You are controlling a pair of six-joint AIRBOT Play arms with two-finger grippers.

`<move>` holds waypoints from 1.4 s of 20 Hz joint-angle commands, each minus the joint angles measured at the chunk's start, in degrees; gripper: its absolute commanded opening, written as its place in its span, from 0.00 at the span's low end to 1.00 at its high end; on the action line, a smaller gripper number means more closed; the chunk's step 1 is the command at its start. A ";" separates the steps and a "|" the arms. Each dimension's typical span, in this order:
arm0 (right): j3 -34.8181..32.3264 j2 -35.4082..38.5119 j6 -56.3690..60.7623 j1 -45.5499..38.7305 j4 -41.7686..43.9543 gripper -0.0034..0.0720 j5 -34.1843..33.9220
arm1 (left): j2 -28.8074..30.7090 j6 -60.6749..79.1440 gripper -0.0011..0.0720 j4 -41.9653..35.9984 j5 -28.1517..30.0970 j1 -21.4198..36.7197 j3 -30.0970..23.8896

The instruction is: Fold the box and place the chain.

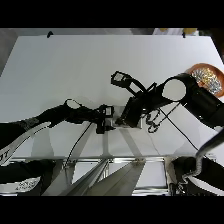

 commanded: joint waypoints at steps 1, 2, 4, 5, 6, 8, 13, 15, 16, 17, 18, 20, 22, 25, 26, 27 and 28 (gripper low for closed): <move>-0.28 2.05 -1.92 -1.46 -1.49 0.41 0.83 | 0.04 0.02 0.20 0.02 0.00 -0.02 0.02; -0.28 3.67 -3.52 -2.86 -2.93 0.38 1.42 | 0.04 0.02 0.20 0.02 0.00 -0.02 0.04; -0.28 6.32 -8.79 -7.06 -5.60 0.27 4.72 | 0.04 0.00 0.20 0.02 0.02 -0.02 0.02; -0.31 6.99 -11.21 -9.44 -6.69 0.25 6.73 | 0.04 0.02 0.20 0.02 0.02 -0.02 0.02; -0.42 7.17 -13.35 -12.17 -7.34 0.25 8.52 | 0.04 0.02 0.20 0.02 0.00 -0.02 0.02; -2.40 7.15 -16.59 -17.35 -7.15 0.25 8.09 | 0.04 0.02 0.20 0.02 0.00 -0.02 0.04; -14.01 7.10 -29.83 -23.82 -7.17 0.25 -1.57 | 0.04 0.00 0.20 0.02 0.00 -0.02 0.02; -19.28 6.58 -41.46 -23.80 -4.46 0.26 -5.03 | 0.04 0.02 0.20 0.02 0.02 -0.02 0.04; -21.70 5.75 -47.39 -23.80 -1.62 0.26 -6.10 | 0.04 0.00 0.20 0.02 0.00 -0.02 0.04; -23.56 4.68 -51.78 -23.80 0.68 0.30 -7.08 | 0.04 0.00 0.20 0.02 0.00 -0.02 0.02; -25.03 3.23 -55.60 -23.80 2.80 0.31 -8.13 | 0.04 0.02 0.20 0.02 0.00 -0.02 0.02; -26.40 0.55 -59.12 -23.80 6.40 0.39 -10.25 | 0.04 0.02 0.20 0.02 0.02 -0.02 0.02; -26.56 -1.22 -59.25 -23.80 9.99 0.39 -13.33 | 0.04 0.02 0.20 0.00 0.02 -0.02 0.02; -26.56 -3.69 -61.37 -23.78 11.89 0.39 -15.43 | 0.04 0.00 0.20 0.02 0.00 -0.02 0.02; -26.56 -4.31 -61.96 -23.80 11.91 0.39 -15.39 | 0.04 0.02 0.20 0.02 0.00 -0.02 0.02; -26.56 -4.66 -62.01 -23.80 11.91 0.39 -15.69 | 0.04 0.00 0.20 0.02 0.02 -0.02 0.02; -26.56 -4.85 -61.99 -23.80 12.17 0.39 -16.26 | 0.04 0.02 0.20 0.02 0.00 -0.02 0.02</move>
